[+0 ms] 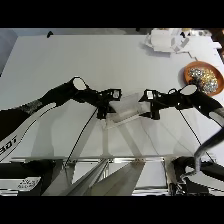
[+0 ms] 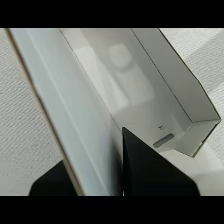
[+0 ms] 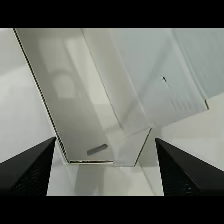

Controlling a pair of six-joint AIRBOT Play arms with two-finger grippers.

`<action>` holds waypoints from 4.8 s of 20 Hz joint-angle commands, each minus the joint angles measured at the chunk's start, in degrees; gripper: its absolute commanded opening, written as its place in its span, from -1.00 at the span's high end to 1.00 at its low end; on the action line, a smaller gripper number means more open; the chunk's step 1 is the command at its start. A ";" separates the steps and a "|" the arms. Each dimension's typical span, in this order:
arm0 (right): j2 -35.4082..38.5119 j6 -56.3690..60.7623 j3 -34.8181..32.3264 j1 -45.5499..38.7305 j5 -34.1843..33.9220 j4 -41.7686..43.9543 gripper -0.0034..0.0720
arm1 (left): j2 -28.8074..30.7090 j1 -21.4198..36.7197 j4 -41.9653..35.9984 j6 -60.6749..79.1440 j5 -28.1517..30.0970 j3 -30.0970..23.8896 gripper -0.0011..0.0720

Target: Fold the box and place the chain.

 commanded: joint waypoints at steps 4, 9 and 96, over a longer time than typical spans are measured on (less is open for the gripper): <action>-3.02 -1.97 0.37 -0.04 2.23 2.78 -0.96 | 0.02 0.02 0.00 0.00 0.02 0.04 0.66; -3.19 -1.29 0.33 0.13 4.59 2.54 -0.92 | 0.02 0.02 0.00 0.00 0.02 0.04 0.66; -2.71 0.02 -6.08 6.91 -2.69 0.85 0.08 | 2.60 0.15 1.62 0.04 1.79 0.04 -0.18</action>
